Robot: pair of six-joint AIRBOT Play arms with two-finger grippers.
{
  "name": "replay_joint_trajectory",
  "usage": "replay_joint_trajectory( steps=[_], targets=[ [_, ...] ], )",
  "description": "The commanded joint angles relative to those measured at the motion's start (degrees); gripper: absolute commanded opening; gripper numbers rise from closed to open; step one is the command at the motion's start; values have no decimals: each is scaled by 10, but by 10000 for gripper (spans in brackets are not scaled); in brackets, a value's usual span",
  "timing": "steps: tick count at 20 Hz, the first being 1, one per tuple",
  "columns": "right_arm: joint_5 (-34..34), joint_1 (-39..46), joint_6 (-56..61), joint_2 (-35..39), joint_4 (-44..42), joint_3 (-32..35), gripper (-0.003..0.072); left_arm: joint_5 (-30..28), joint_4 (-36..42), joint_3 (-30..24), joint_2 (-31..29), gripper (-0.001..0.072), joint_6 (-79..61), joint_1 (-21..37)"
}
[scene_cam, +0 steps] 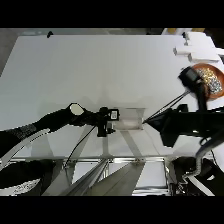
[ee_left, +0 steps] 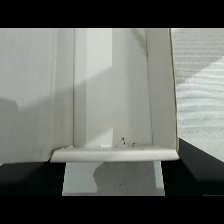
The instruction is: Fold the box and place the chain.
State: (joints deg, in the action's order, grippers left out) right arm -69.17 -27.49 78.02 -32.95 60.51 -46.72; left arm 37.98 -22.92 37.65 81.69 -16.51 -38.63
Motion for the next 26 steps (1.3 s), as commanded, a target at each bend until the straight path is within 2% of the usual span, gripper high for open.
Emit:
replay_joint_trajectory(
  steps=[1,8,13,14,16,18,22,26],
  targets=[
    [108,-74,2,-24,45,61,21,0,0,0,0,275,0,0],
    [184,-83,2,-153,52,71,21,0,0,0,0,275,0,0],
    [199,-96,2,-234,56,71,25,0,0,0,0,275,0,0],
    [204,-96,4,-245,57,71,63,0,0,0,0,275,0,0],
    [213,-96,34,-251,71,70,229,0,0,0,0,275,0,0],
    [184,-96,34,-234,72,48,215,0,0,0,0,275,0,0],
    [56,-55,75,-186,141,-23,35,0,0,0,0,275,0,0],
    [-20,36,184,-176,262,-17,21,0,0,0,0,275,0,0]
  ],
)
